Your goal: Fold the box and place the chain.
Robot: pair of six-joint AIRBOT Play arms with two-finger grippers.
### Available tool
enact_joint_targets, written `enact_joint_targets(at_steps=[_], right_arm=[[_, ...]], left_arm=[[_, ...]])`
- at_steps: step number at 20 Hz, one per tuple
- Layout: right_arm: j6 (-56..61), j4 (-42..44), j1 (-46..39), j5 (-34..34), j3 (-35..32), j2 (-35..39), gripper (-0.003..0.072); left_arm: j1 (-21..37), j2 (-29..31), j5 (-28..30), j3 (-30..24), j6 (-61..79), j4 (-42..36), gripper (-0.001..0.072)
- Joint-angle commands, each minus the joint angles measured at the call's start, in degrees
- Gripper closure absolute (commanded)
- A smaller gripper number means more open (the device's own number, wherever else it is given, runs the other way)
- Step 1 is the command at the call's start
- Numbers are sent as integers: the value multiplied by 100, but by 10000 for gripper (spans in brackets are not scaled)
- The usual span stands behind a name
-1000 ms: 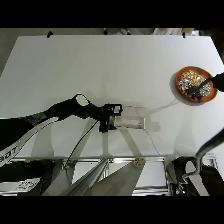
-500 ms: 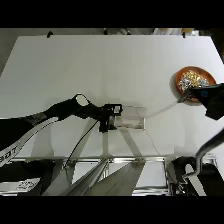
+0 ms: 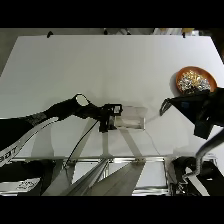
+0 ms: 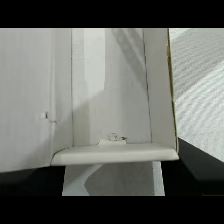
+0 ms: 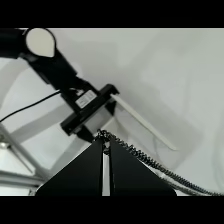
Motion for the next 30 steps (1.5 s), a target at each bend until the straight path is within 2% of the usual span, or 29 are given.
enact_joint_targets(at_steps=[1,7,10,14,20,24,25,27,30], right_arm=[[-13,28,634,-297,-236,-260,672],[-142,-422,1281,-789,-476,-1231,672],[-262,-494,1279,-807,-715,-1637,672],[-387,-326,1281,-1261,-1233,-1930,672],[-562,-358,1279,-1475,-1773,-2610,672],[-564,-367,1279,-1322,-1897,-2946,667],[-562,-358,1279,-1263,-1897,-2966,613],[-557,-251,1276,-1095,-1873,-2929,445],[-533,-378,1272,-295,-1351,-2874,432]], left_arm=[[0,0,2,0,2,0,454],[0,0,2,-2,2,0,454],[0,0,0,0,2,0,454],[0,0,2,0,2,0,454],[0,0,2,-2,2,0,454],[0,0,2,-2,2,0,454],[0,0,0,0,2,0,454],[0,0,2,-2,2,0,454],[0,0,0,0,2,0,454]])
